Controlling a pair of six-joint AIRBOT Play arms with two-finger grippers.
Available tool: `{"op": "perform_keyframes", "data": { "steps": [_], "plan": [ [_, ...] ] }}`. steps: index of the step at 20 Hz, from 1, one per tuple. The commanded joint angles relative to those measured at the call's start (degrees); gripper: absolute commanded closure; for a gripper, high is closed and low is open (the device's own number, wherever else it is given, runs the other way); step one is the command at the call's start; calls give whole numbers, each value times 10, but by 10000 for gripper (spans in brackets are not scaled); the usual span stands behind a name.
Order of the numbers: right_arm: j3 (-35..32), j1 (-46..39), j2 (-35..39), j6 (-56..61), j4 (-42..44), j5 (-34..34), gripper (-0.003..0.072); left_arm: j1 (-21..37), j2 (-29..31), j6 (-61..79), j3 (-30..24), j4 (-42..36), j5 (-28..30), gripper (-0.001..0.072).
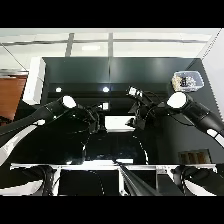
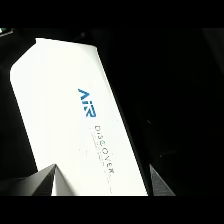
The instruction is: Fold the box and place the chain.
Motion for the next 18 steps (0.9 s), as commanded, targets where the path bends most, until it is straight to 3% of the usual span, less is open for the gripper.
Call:
{"op": "perform_keyframes", "data": {
  "steps": [1,2,3,5,6,8,9,10,18],
  "plan": [
    [-1,5,-4,-8,-8,0,103,0,0,0,0,0,0,357],
    [-1,5,-4,-8,-8,0,106,0,0,0,0,0,0,357],
    [-1,5,-4,-8,-8,0,221,0,0,0,0,0,0,357],
    [-1,5,-4,-8,-8,0,233,0,0,0,0,0,0,357],
    [-1,5,-4,-8,-8,2,296,0,0,0,0,0,0,357],
    [-1,5,-4,-8,-8,9,297,0,0,0,0,0,0,357],
    [-1,5,-4,-8,-8,11,344,0,0,0,0,0,0,357],
    [-1,5,-4,-8,-8,16,472,0,0,0,0,0,0,357],
    [-6,5,-5,-8,-8,22,470,0,0,0,0,0,0,357]
  ]
}}
